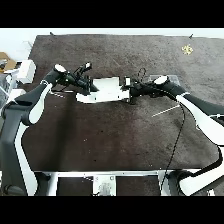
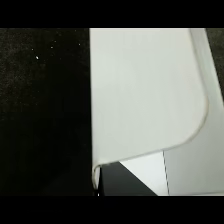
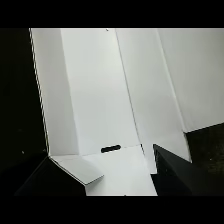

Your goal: Fold the box and place the chain.

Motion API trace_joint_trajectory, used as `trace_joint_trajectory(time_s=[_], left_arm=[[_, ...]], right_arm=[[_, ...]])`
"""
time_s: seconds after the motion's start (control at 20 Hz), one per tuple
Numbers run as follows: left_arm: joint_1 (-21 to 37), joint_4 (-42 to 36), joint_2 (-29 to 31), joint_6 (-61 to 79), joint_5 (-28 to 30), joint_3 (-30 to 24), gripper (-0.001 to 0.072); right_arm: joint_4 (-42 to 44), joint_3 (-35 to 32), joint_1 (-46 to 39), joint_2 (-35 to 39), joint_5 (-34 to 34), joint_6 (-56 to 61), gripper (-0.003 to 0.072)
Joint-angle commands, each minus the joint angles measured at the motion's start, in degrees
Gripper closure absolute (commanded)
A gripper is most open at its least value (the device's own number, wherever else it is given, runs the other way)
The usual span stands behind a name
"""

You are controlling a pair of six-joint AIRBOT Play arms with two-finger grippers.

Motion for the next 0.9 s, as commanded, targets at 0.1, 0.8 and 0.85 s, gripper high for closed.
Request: trace_joint_trajectory(time_s=[0.1,0.8,0.85], left_arm=[[-0.02,-0.02,-0.04,0.02,-0.07,-0.02,0.0697],[-0.02,0.0,-0.04,0.02,-0.07,-0.02,0.0697],[-0.02,-0.02,-0.04,0.02,-0.07,-0.02,0.0697]], right_arm=[[-3.78,8.24,-0.72,-4.28,4.5,5.95,-0.0003],[-3.19,20.02,-2.56,-11.85,13.94,8.7,-0.0003],[-3.21,21.0,-2.6,-12.55,14.6,8.76,-0.0003]])
